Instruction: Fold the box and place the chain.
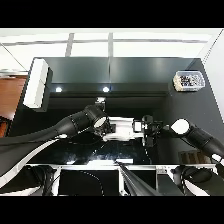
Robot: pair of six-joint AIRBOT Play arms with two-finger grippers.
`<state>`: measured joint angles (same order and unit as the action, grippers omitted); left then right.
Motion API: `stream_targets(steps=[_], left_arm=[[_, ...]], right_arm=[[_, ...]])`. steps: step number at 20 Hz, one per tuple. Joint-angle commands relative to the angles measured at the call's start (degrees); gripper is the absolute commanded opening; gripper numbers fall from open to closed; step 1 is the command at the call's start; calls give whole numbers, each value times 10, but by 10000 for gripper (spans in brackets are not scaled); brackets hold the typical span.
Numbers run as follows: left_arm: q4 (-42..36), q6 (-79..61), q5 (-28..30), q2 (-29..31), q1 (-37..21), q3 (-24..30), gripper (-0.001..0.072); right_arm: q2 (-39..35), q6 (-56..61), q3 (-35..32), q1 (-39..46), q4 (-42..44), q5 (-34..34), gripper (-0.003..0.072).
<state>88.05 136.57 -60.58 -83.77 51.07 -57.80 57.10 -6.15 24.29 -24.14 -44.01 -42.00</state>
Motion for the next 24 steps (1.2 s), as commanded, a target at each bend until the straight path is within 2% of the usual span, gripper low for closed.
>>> stream_targets(steps=[1, 2, 3, 4, 11, 14, 20, 21, 22, 23, 24], left_arm=[[-1, -5, 5, 0, -1, 0, 28], [-1, -6, 5, 0, -1, 0, 28], [-1, -5, 5, 0, -1, 0, 28], [-1, -6, 3, 0, -1, 0, 28], [-1, -5, 1, 0, -1, 0, 28], [-1, -5, 1, 0, -1, 0, 28], [-1, -5, 1, 0, -1, 0, 28], [-1, -5, 1, 0, -1, 0, 28], [-2, -5, 1, 0, -1, 0, 28], [-2, -5, 1, 0, -1, 0, 28], [-2, -5, 1, 0, -1, 0, 28]], right_arm=[[2, -19, 0, 0, 25, -4, 461], [2, -19, 0, 0, 26, -4, 452], [2, -18, 0, 0, 29, -5, 287], [2, -19, 0, 0, 39, -8, 189], [20, -19, 0, -1, 110, -12, 189], [28, -19, 0, -14, 113, -2, 189], [38, -18, 0, -49, 126, 62, 190], [38, -18, 0, -49, 126, 64, 207], [38, -18, 0, -49, 126, 64, 305], [38, -18, 0, -49, 127, 62, 316], [38, -17, 0, -49, 127, 58, 297]])
